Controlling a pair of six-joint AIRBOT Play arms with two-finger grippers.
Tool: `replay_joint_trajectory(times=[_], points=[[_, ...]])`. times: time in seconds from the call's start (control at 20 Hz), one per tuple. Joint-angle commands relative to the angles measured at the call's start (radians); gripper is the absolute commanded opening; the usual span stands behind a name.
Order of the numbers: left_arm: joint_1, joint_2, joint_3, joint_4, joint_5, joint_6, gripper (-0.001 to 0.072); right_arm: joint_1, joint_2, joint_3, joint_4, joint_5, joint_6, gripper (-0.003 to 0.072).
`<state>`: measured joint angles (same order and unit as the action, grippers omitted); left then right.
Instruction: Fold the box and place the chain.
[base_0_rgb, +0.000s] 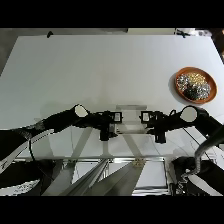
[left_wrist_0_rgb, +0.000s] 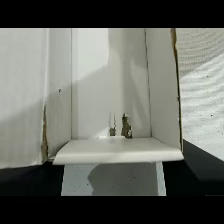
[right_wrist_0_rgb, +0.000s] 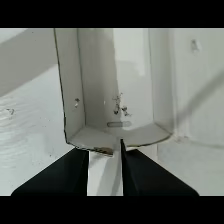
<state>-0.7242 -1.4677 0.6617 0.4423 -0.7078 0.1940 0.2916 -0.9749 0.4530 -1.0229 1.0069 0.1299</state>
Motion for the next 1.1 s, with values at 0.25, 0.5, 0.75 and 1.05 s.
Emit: replay_joint_trajectory(times=[0.25,0.5,0.75,1.05], points=[[-0.001,0.0,0.0,0.0,0.0,0.0,0.015,0.057,-0.032,0.0,0.008,-0.093,-0.003,0.0035],[-0.001,0.0,0.0,0.0,0.0,0.0,0.015,0.057,-0.032,0.0,0.065,-0.11,0.0,0.0037],[-0.001,0.0,0.0,0.0,0.0,0.0,0.015,0.058,-0.05,0.0,0.08,-0.106,0.0,0.0073],[-0.001,0.0,0.0,0.0,0.0,0.0,0.015,0.116,-0.109,0.0,0.081,-0.123,0.0,0.0297]])
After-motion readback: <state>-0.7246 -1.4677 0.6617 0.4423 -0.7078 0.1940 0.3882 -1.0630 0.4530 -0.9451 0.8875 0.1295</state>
